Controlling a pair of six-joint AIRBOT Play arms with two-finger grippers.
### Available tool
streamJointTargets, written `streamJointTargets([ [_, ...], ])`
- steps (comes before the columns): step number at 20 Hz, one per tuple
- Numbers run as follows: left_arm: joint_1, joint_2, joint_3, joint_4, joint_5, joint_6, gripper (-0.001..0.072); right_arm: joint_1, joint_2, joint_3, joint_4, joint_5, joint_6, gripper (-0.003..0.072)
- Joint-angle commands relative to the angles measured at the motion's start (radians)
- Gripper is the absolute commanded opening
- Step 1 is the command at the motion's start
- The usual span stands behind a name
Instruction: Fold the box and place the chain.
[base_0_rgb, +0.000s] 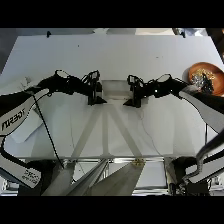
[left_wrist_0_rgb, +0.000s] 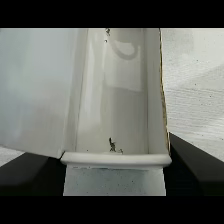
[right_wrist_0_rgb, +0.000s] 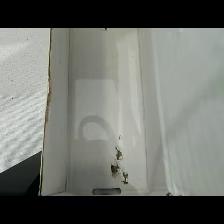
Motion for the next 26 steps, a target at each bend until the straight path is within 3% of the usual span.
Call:
streamJointTargets([
  [1,0.0,-0.001,0.0,0.001,0.003,0.0,0.0382,0.0,0.0,0.0,0.0,0.0,0.0,0.0519],
  [10,0.0,-0.001,0.0,0.001,0.003,0.0,0.0382,0.001,0.0,0.0,0.003,0.012,0.0,0.0523],
  [11,0.0,-0.001,0.0,0.001,0.003,0.0,0.0382,0.001,0.0,0.0,0.003,0.012,0.0,0.058],
  [12,0.0,-0.001,0.0,0.001,0.003,0.0,0.0382,0.001,0.0,0.0,0.003,0.011,0.0,0.0691],
  [16,0.0,-0.001,0.0,0.001,0.003,0.0,0.0382,0.0,0.019,0.0,-0.018,0.012,0.005,0.07],
  [26,0.0,-0.001,0.0,0.001,0.003,0.0,0.0382,0.0,0.245,0.0,-0.501,-0.008,0.329,0.0694],
])
